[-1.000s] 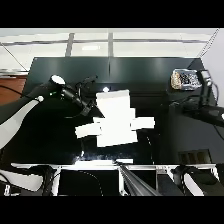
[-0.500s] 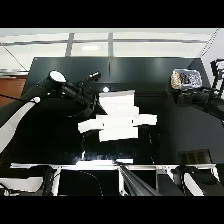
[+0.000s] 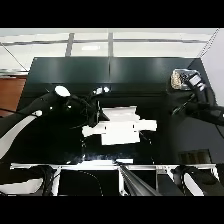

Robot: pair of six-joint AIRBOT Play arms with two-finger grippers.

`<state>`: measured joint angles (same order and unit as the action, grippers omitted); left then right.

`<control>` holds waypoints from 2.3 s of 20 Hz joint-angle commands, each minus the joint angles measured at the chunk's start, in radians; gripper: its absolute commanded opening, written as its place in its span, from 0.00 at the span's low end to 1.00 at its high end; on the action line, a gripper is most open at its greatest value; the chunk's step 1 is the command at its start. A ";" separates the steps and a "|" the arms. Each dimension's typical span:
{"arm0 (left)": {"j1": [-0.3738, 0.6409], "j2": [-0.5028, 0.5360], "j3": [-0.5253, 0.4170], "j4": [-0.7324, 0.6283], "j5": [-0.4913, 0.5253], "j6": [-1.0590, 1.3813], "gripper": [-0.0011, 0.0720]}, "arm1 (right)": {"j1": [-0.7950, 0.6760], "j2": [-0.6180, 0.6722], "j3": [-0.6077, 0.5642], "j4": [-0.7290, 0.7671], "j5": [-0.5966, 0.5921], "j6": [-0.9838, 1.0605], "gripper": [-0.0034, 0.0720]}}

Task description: Fold the box and place the chain.

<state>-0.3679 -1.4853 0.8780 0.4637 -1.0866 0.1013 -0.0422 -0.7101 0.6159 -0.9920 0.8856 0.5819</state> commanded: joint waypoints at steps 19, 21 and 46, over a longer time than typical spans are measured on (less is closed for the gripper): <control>-0.063 0.016 -0.081 0.106 0.144 0.149 0.05 | 0.539 -0.114 -0.212 -0.054 -0.047 -0.249 0.83; -0.063 0.016 -0.081 0.106 0.144 0.149 0.05 | 0.567 -0.153 -0.212 -0.014 -0.055 -0.307 0.83; -0.063 0.016 -0.081 0.107 0.144 0.150 0.05 | 0.761 -0.212 -0.146 -0.024 -0.364 -0.175 0.83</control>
<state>-0.4297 -1.4685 0.7975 0.5709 -0.9390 0.2508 0.7269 -0.9443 0.4473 -0.9207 0.5217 0.2989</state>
